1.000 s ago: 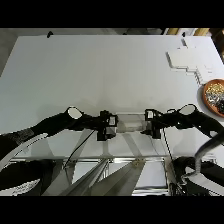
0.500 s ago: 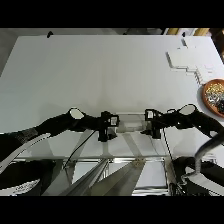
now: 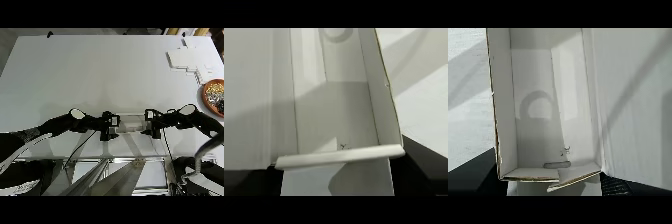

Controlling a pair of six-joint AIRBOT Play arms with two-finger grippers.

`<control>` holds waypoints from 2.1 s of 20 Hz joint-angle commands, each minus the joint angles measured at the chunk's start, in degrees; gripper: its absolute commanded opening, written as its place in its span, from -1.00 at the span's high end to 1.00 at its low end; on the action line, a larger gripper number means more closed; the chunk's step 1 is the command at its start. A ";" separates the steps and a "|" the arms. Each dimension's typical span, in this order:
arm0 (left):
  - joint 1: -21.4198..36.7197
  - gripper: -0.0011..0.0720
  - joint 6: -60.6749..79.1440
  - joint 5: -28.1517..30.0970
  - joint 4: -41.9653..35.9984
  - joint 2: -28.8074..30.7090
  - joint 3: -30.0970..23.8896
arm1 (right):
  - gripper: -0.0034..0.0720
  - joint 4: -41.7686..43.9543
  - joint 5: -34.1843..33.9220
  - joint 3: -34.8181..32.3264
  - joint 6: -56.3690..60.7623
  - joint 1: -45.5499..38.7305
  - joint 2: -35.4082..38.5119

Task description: Fold the box and place the chain.

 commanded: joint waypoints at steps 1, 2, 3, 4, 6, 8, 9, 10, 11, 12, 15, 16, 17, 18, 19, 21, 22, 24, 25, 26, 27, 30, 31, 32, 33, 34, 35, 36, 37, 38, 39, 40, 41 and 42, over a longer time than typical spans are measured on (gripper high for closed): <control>-0.04 -0.75 0.70 -0.09 -0.98 -0.04 0.04 | -0.15 0.00 0.00 -0.02 0.02 0.00 0.02; -0.04 -0.73 0.70 -0.09 -0.98 -0.04 0.04 | -0.15 0.00 0.00 -0.02 0.02 0.00 0.02; -0.04 -0.53 0.70 -0.09 -0.98 -0.04 0.04 | -0.15 0.00 0.00 -0.02 0.02 0.00 0.02; -0.04 -0.07 0.72 -0.09 -0.96 -0.04 0.04 | -0.15 0.00 0.00 -0.02 0.02 0.00 0.02; -0.04 0.44 0.87 -0.09 -0.96 -0.04 0.04 | -0.15 0.00 0.00 -0.02 0.02 0.00 0.02; -0.04 0.41 0.85 -0.02 -0.96 -0.04 0.04 | -0.15 0.00 0.00 -0.02 0.02 0.00 0.02; -0.02 0.41 0.37 -0.02 -0.94 -0.04 0.04 | -0.15 0.00 0.00 -0.02 0.02 0.00 0.02; -0.02 0.41 -0.13 -0.02 -0.90 -0.04 0.04 | -0.15 0.00 0.00 -0.02 0.02 0.00 0.02; -0.02 0.41 -0.17 -0.02 -0.94 -0.02 0.04 | -0.15 0.00 0.00 -0.02 0.02 0.00 0.02; -0.02 0.41 -0.20 -0.04 -0.90 -0.02 0.04 | -0.15 0.00 0.00 -0.02 0.02 0.00 0.02; -0.02 0.41 -0.17 -0.04 -0.92 -0.02 0.04 | -0.15 0.00 0.00 -0.02 0.02 0.00 0.02; -0.02 0.41 -0.17 -0.04 -0.90 -0.02 0.04 | -0.15 0.00 0.00 -0.02 0.02 0.00 0.02; -0.02 0.41 -0.17 -0.04 -0.92 -0.02 0.04 | -0.15 0.00 0.00 -0.02 0.02 0.00 0.02; -0.02 0.41 -0.17 -0.04 -0.92 -0.02 0.04 | -0.15 0.00 0.00 -0.02 0.02 0.00 0.02; -0.02 0.41 -0.17 -0.04 -0.90 -0.02 0.04 | -0.15 0.00 0.00 -0.02 0.02 0.00 0.02; -0.02 0.41 -0.17 -0.04 -0.92 -0.02 0.04 | -0.15 0.00 0.00 -0.02 0.02 0.00 0.02; -0.02 0.41 -0.17 -0.04 -0.92 -0.02 0.04 | -0.15 0.00 0.00 -0.02 0.02 0.00 0.02; -0.02 0.41 -0.17 -0.04 -0.92 -0.02 0.04 | -0.15 0.00 0.00 -0.02 0.02 0.00 0.02; -0.02 0.41 -0.17 -0.04 -0.92 -0.02 0.04 | -0.15 0.00 0.00 -0.02 0.02 0.00 0.02; -0.02 0.41 -0.17 -0.04 -0.90 -0.02 0.04 | -0.15 0.00 0.00 -0.02 0.02 0.00 0.02; -0.02 0.41 -0.17 -0.04 -0.92 -0.02 0.04 | -0.15 0.00 0.00 -0.02 0.02 0.00 0.02; -0.02 0.41 -0.17 -0.04 -0.92 -0.02 0.04 | -0.15 -0.02 -1.64 -0.02 -0.15 0.00 0.02; -0.02 0.41 -0.17 -0.02 -0.92 -0.02 0.04 | -0.15 0.04 -1.31 -0.02 -0.15 0.00 0.02; -0.02 0.41 -0.17 -0.04 -0.90 -0.02 0.04 | -0.15 0.26 -0.85 -0.02 -0.15 -0.02 0.02; -0.02 0.41 -0.17 -0.04 -0.92 -0.02 0.04 | -0.15 0.46 -0.85 -0.02 -0.15 0.00 0.02; -0.02 0.41 -0.17 -0.04 -0.92 -0.02 0.04 | -0.15 0.57 -0.87 -0.02 -0.15 0.00 0.02; -0.02 0.41 -0.17 -0.02 -0.90 -0.02 0.04 | -0.15 0.42 -0.87 -0.02 -0.15 0.00 0.02; -0.02 0.41 -0.17 -0.04 -0.92 -0.02 0.04 | -0.15 0.46 -0.90 -0.02 -0.15 0.00 0.02; -0.02 0.41 -0.17 -0.04 -0.90 -0.02 0.04 | -0.15 0.37 -0.90 -0.02 -0.15 0.00 0.02; -0.02 0.41 -0.17 -0.04 -0.90 -0.02 0.04 | -0.22 0.17 -0.90 -0.02 0.02 -0.02 0.09; -0.02 0.41 -0.17 -0.02 -0.90 -0.02 0.04 | -0.52 -0.15 -0.87 -0.02 0.26 0.00 0.37; -0.02 0.41 -0.17 -0.04 -0.90 -0.02 0.04 | -0.94 -0.87 -0.85 -0.02 0.79 -0.02 1.01; -0.02 0.41 -0.17 -0.04 -0.90 -0.02 0.04 | -0.93 -1.84 -0.85 -0.02 2.64 -0.02 1.88; -0.02 0.41 -0.17 -0.04 -0.92 -0.02 0.04 | -0.93 -3.69 -0.81 -0.02 5.31 -0.02 3.04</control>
